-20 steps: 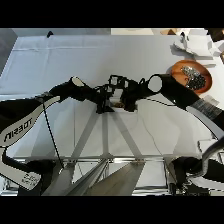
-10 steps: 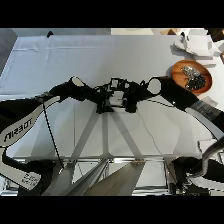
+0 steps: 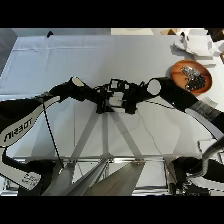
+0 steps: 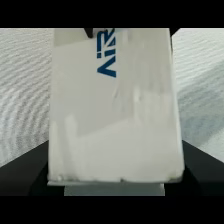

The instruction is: Fold the box and place the chain.

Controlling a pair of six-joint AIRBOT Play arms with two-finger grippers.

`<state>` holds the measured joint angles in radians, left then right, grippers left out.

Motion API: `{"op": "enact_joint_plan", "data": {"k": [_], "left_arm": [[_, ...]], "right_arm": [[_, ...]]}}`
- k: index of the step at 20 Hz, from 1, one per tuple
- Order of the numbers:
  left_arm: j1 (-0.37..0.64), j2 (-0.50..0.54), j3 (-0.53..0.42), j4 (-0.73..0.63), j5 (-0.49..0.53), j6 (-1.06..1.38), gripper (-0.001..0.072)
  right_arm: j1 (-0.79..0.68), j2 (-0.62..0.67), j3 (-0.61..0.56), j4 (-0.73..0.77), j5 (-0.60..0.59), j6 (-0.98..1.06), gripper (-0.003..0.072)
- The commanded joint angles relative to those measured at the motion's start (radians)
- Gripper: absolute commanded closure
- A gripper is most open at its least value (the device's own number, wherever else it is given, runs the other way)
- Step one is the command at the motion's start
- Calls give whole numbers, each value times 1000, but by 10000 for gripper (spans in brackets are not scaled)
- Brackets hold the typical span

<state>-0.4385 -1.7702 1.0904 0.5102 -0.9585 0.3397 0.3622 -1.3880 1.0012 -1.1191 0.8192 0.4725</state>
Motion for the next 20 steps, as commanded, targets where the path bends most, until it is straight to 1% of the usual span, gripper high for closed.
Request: {"op": "enact_joint_plan", "data": {"k": [1, 3, 5, 7, 8, 9, 12, 13, 14, 15, 16, 17, 18, 19, 20], "left_arm": [[0, 0, 0, 0, 1, 0, 521], [0, 0, 0, 0, 1, 0, 521], [0, 0, 0, 0, 1, 0, 521], [0, 0, 0, 0, 1, -1, 521], [0, 0, 0, 0, 1, 0, 521], [0, 0, 0, 0, 1, 0, 521], [0, 0, 0, 0, 1, 0, 521], [0, 0, 0, 0, 1, 0, 521], [0, 0, 0, 0, 1, 0, 521], [0, 0, 0, 0, 1, 0, 521], [0, 0, 0, 0, 1, 0, 521], [0, 0, 0, 0, 1, 0, 521], [0, 0, 0, 0, 1, 0, 521], [0, 0, 0, 0, 1, 0, 521], [0, 0, 0, 0, 1, 0, 521]], "right_arm": [[6, 0, -10, 2, -9, 1, 349], [6, 0, -10, 2, -14, 2, 335], [6, 0, -10, 4, -12, 2, 292], [6, 3, -10, 3, -13, 1, 213], [6, 12, -10, 3, -14, 1, 188], [6, 24, -10, 3, -14, 1, 132], [5, 70, -10, 3, -17, 16, 133], [5, 87, -10, 4, -20, 57, 150], [4, 101, -10, 9, -21, 122, 181], [-6, 111, -10, 47, -20, 201, 249], [-28, 114, -11, 123, -19, 279, 373], [-57, 113, -13, 210, -21, 318, 482], [-86, 112, -18, 287, -21, 318, 552], [-114, 111, -23, 358, -22, 317, 607], [-134, 106, -24, 406, -19, 317, 680]]}}
